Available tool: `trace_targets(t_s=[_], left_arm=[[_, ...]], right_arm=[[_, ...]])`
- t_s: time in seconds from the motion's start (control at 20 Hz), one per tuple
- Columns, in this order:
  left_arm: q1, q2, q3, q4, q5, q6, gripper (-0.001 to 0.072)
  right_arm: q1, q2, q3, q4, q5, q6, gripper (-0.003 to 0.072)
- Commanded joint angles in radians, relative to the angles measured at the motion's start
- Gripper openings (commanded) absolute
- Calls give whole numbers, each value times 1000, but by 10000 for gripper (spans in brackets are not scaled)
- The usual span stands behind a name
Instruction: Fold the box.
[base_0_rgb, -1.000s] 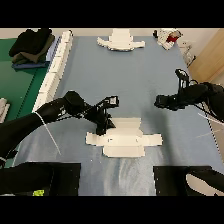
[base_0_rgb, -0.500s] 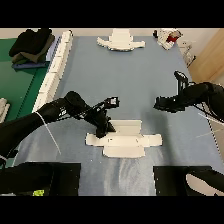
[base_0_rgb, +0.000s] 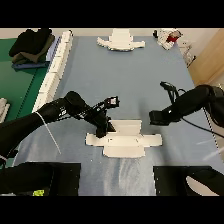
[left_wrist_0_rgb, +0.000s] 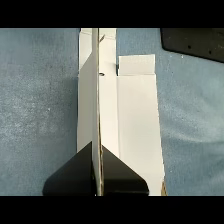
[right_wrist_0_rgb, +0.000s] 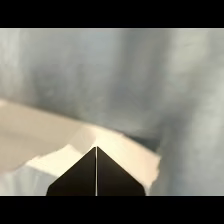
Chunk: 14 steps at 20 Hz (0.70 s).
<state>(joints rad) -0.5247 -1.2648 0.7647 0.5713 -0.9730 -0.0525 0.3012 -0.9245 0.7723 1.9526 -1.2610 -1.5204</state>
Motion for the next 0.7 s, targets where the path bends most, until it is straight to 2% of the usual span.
trace_targets(t_s=[0.0, 0.1, 0.25, 0.3, 0.35, 0.4, 0.45, 0.55, 0.65], left_arm=[[1, 0, 1, 1, 1, 0, 15], [1, 1, 1, 1, 1, 0, 15], [1, 1, 1, 1, 1, 0, 15], [1, 1, 1, 1, 1, 0, 15], [1, 0, 1, 1, 1, 0, 15], [1, 1, 1, 1, 1, 0, 15], [1, 0, 1, 1, 1, 0, 15], [1, 1, 1, 1, 0, 0, 15], [1, 0, 1, 1, 1, 0, 15]], right_arm=[[243, 146, -64, -70, -36, 170, 3], [439, 243, -135, -121, 10, 279, 3], [755, 340, -250, -211, 157, 289, 7], [843, 342, -278, -261, 194, 277, 145], [911, 330, -298, -324, 216, 264, 469], [966, 309, -311, -402, 230, 263, 663], [1005, 276, -316, -486, 237, 263, 720], [1031, 206, -315, -616, 256, 263, 720], [1030, 139, -315, -671, 294, 263, 720]])
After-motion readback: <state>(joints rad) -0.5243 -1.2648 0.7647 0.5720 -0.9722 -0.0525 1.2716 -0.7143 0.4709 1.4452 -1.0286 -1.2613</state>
